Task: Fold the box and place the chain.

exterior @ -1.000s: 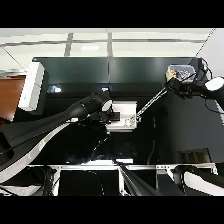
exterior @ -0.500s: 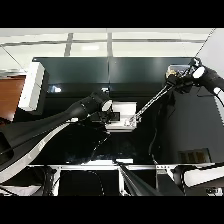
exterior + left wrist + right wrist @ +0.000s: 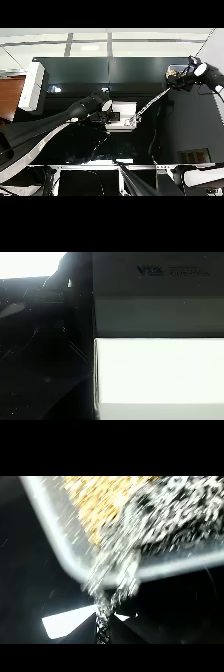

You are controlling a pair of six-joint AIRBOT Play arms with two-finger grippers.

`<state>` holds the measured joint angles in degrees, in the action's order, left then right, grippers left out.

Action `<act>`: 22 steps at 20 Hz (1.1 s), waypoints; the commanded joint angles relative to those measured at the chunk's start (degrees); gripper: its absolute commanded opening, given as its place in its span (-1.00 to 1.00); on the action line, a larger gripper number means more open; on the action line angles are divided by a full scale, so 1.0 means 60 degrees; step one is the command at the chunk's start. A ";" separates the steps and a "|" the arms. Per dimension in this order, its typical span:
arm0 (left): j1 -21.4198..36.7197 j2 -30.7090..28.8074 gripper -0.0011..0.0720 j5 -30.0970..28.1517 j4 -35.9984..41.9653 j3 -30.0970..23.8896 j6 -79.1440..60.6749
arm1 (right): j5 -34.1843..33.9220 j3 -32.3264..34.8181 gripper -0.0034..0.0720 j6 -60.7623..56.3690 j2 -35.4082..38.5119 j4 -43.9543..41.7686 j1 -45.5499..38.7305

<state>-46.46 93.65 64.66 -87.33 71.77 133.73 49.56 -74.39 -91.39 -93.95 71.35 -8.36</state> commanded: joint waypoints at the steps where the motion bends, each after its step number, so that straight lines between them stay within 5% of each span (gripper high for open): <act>1: 0.0007 0.0004 -0.89 -0.0007 -0.0004 0.0004 0.0000 | 0.2055 -0.0007 -0.85 0.1253 0.1275 0.0040 0.0029; 10: 0.0007 0.0004 -0.89 0.0007 -0.0004 0.0004 -0.0004 | 0.3555 0.0040 -0.86 0.2073 0.6371 -0.1410 0.0525; 22: 0.0007 0.0004 -0.89 0.0062 -0.0004 0.0004 -0.0004 | 0.4058 0.0040 -0.86 0.2058 0.6830 -0.3187 0.3399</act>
<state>-46.46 93.65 64.97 -87.33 71.77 133.73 73.52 -74.17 -79.05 -53.12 55.55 9.10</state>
